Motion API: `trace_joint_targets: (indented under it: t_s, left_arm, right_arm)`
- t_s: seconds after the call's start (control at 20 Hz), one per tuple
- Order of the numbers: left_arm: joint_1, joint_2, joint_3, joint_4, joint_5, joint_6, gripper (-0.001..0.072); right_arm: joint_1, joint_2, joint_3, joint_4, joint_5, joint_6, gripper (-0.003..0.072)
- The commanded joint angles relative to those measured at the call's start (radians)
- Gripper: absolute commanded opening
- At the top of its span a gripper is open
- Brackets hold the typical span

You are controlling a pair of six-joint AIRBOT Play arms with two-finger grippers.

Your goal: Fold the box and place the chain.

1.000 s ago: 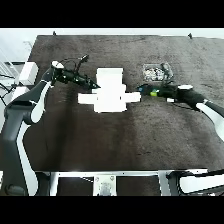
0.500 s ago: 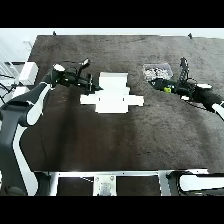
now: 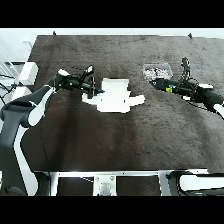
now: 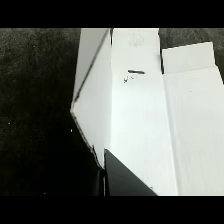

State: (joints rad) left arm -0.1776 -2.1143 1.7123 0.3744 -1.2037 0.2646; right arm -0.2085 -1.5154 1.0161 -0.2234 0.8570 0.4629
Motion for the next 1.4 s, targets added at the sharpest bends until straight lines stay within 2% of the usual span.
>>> trace_joint_targets:
  t_s: [0.0, 0.55, 0.85, 1.05, 1.1, 1.15, 1.2, 1.35]
  left_arm:
    - [0.003, -0.001, -0.024, -0.034, 0.015, 0.025, 0.0012]
    - [0.005, 0.007, -0.066, -0.073, 0.026, 0.085, 0.0014]
    - [0.005, 0.006, -0.066, -0.045, 0.025, 0.084, 0.0019]
    - [0.005, 0.006, -0.066, -0.033, 0.025, 0.084, 0.0019]
    - [0.005, 0.006, -0.066, -0.033, 0.025, 0.084, 0.0019]
    - [0.005, 0.006, -0.066, -0.033, 0.025, 0.084, 0.0019]
    - [0.005, 0.006, -0.066, -0.034, 0.026, 0.084, 0.0019]
    - [0.005, 0.006, -0.066, -0.038, 0.026, 0.084, 0.0019]
  right_arm:
    - [0.000, 0.000, 0.000, -0.001, 0.000, -0.027, 0.0316]
    - [0.002, -0.001, 0.000, -0.001, 0.001, -0.035, 0.0314]
    - [0.046, 0.016, -0.023, 0.056, 0.002, -0.386, 0.0314]
    - [0.093, 0.127, -0.146, 0.133, 0.002, -0.647, 0.0314]
    - [0.102, 0.152, -0.173, 0.130, 0.001, -0.694, 0.0325]
    - [0.109, 0.167, -0.196, 0.130, 0.001, -0.734, 0.0458]
    - [0.119, 0.171, -0.212, 0.121, 0.002, -0.763, 0.0552]
    - [0.179, 0.170, -0.230, -0.005, 0.003, -0.786, 0.0552]
